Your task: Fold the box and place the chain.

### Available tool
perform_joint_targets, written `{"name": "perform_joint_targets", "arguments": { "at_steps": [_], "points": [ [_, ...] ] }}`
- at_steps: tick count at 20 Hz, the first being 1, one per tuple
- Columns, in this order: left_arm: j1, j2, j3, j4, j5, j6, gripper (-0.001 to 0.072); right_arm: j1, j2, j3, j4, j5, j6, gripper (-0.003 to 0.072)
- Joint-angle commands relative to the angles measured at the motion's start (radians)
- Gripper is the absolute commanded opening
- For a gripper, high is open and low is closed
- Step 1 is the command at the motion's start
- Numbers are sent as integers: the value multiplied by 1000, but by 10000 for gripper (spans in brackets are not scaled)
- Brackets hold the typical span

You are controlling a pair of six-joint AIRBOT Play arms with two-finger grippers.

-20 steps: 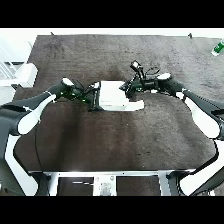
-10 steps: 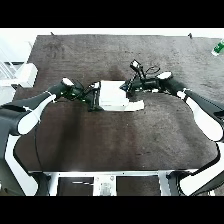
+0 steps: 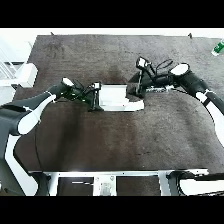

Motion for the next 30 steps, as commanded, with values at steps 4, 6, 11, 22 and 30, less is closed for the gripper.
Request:
{"name": "perform_joint_targets", "arguments": {
  "at_steps": [4, 6, 11, 22, 30],
  "points": [
    [1, 0, 0, -2, 0, -1, 527, -14, 16, -135, -155, -23, -95, 689],
    [1, 0, 0, -2, 1, -1, 527, -14, 2, -142, -154, -40, -96, 689],
    [1, 0, 0, -2, 1, -1, 527, 39, -45, -142, -153, -76, -139, 686],
    [1, 0, 0, -2, 1, -1, 527, 97, -69, -143, -152, -175, -139, 296],
    [0, 0, 0, -2, 1, -1, 527, 163, -79, -142, -135, -249, -139, 262]
  ]
}}
